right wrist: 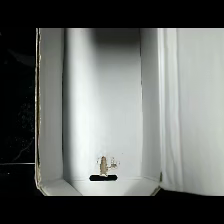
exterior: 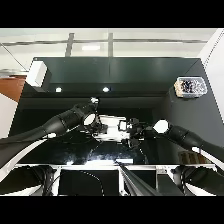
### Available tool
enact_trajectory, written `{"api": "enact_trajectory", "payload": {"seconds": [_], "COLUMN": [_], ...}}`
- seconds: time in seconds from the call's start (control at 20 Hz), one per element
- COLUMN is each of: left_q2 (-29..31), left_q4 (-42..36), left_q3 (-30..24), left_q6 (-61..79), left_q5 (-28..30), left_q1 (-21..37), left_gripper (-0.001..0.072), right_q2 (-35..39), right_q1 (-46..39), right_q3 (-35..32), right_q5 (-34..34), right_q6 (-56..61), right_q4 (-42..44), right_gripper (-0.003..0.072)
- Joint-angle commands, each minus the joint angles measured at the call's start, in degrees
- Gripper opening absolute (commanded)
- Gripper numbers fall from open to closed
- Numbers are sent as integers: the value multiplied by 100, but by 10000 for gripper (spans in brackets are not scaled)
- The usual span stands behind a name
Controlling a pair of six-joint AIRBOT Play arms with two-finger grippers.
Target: Fold the box and place the chain.
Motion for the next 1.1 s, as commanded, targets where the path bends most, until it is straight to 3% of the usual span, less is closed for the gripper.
{"api": "enact_trajectory", "payload": {"seconds": [0.0,0.1,0.2,0.3,0.65,0.95,1.0,1.05], "left_q2": [0,0,0,0,-17,-107,-109,-109], "left_q4": [-37,-37,-31,-9,52,55,55,52], "left_q3": [0,0,13,85,208,205,205,205], "left_q6": [24,22,22,22,22,85,136,219], "left_q5": [52,39,15,9,0,-17,-11,4], "left_q1": [2,2,4,4,26,-2,0,0], "left_gripper": [34,76,309,318,316,206,62,35], "right_q2": [0,0,0,0,0,0,0,0], "right_q1": [2,2,2,2,2,2,2,2], "right_q3": [0,0,0,0,0,0,0,0], "right_q5": [-20,-22,-20,-20,-22,-22,-22,-24], "right_q6": [4,7,7,7,7,9,9,9], "right_q4": [2,2,2,2,2,2,2,2], "right_gripper": [484,484,485,484,484,484,484,484]}}
